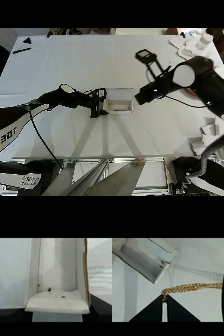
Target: Fold the box and place the chain.
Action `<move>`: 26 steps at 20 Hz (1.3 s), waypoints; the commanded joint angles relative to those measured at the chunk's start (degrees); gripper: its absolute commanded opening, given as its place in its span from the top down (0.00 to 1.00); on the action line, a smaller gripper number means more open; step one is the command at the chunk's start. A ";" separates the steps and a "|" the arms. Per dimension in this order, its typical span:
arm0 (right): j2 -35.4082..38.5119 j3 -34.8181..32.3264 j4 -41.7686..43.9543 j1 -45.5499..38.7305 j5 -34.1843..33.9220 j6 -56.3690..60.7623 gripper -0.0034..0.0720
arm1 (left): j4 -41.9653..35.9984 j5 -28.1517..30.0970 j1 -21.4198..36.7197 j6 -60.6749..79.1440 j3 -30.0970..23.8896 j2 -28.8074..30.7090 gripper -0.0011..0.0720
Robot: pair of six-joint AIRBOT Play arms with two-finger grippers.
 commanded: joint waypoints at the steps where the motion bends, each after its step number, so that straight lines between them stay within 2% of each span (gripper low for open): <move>1: -1.07 -0.02 2.75 6.08 -6.56 1.14 0.94 | 0.00 0.02 0.00 0.00 0.00 0.02 0.55; 5: -4.55 0.00 7.34 8.52 -10.14 1.09 0.94 | 0.00 0.02 0.00 0.00 0.00 0.02 0.55; 10: -10.97 -0.02 5.73 9.31 -12.79 1.33 0.94 | 0.00 0.02 0.00 0.00 0.00 0.02 0.55; 13: -14.16 -0.02 2.84 9.29 -14.43 5.90 0.93 | 0.00 0.02 0.00 0.00 0.02 0.02 0.55; 14: -14.40 0.00 2.38 9.03 -14.45 6.82 0.80 | 0.00 0.02 0.00 0.00 0.02 0.02 0.55; 15: -14.25 0.00 2.49 8.52 -14.27 6.88 0.56 | 0.00 0.00 0.00 0.00 0.00 0.02 0.55; 16: -13.70 0.02 2.49 7.74 -13.51 6.86 0.45 | 0.00 0.00 0.00 0.00 0.02 0.02 0.55; 21: -7.61 0.02 1.38 -0.59 -8.07 6.38 0.45 | 0.00 0.02 0.00 0.00 0.02 0.02 0.55; 26: -2.45 0.02 -0.61 -14.97 -7.89 5.11 0.45 | 0.02 0.00 0.00 0.00 0.02 0.02 0.55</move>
